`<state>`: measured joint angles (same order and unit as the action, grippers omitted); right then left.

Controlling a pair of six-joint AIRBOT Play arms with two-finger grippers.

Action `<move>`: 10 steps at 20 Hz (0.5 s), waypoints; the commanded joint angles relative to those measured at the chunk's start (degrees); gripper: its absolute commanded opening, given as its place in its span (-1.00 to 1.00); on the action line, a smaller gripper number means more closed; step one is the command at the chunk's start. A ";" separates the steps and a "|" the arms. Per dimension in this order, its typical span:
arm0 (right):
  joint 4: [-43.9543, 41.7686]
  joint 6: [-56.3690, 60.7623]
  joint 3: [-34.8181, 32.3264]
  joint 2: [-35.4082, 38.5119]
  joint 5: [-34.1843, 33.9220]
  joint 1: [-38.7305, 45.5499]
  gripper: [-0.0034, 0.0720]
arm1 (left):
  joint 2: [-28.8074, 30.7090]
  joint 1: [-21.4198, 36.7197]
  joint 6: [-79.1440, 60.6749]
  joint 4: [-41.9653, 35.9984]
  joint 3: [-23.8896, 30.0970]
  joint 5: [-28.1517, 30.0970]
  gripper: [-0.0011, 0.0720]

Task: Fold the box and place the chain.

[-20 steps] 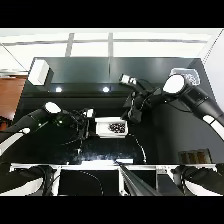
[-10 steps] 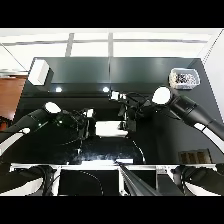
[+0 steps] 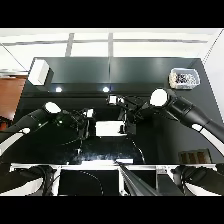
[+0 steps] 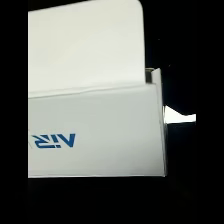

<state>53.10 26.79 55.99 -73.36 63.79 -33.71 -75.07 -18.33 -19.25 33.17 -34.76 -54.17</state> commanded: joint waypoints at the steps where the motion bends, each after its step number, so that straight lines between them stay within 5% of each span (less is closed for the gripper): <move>1: 0.74 0.42 0.00 -0.83 -0.92 -0.04 0.95 | -0.04 0.00 0.00 0.02 -0.04 0.00 0.52; 3: 0.74 0.42 0.00 -1.27 -1.07 -0.04 0.95 | -0.04 0.00 0.00 0.02 -0.04 0.00 0.52; 6: 0.70 0.42 0.00 -1.29 -0.96 -0.04 0.32 | -0.04 0.00 -0.02 0.02 -0.04 0.00 0.52; 8: 0.68 0.44 0.00 -1.29 -0.74 -0.17 0.31 | -0.04 0.00 -0.02 0.02 -0.04 0.00 0.52; 10: 0.68 0.44 0.00 -1.29 -0.46 -0.83 -0.10 | -0.04 0.00 0.00 0.00 -0.04 0.00 0.52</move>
